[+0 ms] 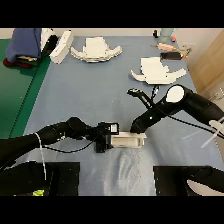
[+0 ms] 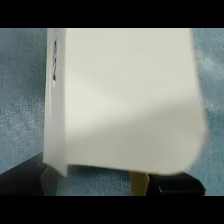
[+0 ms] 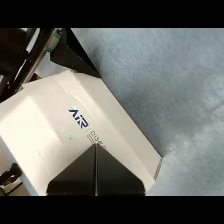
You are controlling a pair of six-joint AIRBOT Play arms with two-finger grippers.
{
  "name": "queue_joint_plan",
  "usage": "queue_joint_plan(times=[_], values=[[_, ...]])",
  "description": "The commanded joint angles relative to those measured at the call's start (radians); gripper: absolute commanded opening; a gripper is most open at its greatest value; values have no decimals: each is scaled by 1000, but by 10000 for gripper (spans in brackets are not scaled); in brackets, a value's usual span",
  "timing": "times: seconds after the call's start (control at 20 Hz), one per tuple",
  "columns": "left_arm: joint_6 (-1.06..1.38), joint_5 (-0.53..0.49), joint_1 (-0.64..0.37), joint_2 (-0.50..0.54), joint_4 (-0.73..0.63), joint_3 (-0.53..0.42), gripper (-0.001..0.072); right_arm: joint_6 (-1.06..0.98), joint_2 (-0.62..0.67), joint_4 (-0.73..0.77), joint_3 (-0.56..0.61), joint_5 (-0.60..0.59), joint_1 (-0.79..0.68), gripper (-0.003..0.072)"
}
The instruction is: Fold the box.
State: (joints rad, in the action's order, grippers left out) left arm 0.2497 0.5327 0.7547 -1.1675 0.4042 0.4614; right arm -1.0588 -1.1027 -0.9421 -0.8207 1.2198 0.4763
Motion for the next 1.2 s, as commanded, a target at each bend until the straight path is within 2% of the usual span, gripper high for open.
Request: queue_joint_plan(times=[0.0,0.15,0.4,0.65,1.15], values=[[0,-1,0,0,0,1,545,40,87,-41,92,-161,61,1],[0,-1,0,0,0,1,545,61,165,-47,167,-200,107,2],[0,-1,0,0,0,1,545,77,304,-71,282,-394,222,1],[0,-1,0,0,0,1,545,76,349,-246,341,-504,313,2],[0,-1,0,0,0,1,545,117,348,-265,370,-518,317,2]])
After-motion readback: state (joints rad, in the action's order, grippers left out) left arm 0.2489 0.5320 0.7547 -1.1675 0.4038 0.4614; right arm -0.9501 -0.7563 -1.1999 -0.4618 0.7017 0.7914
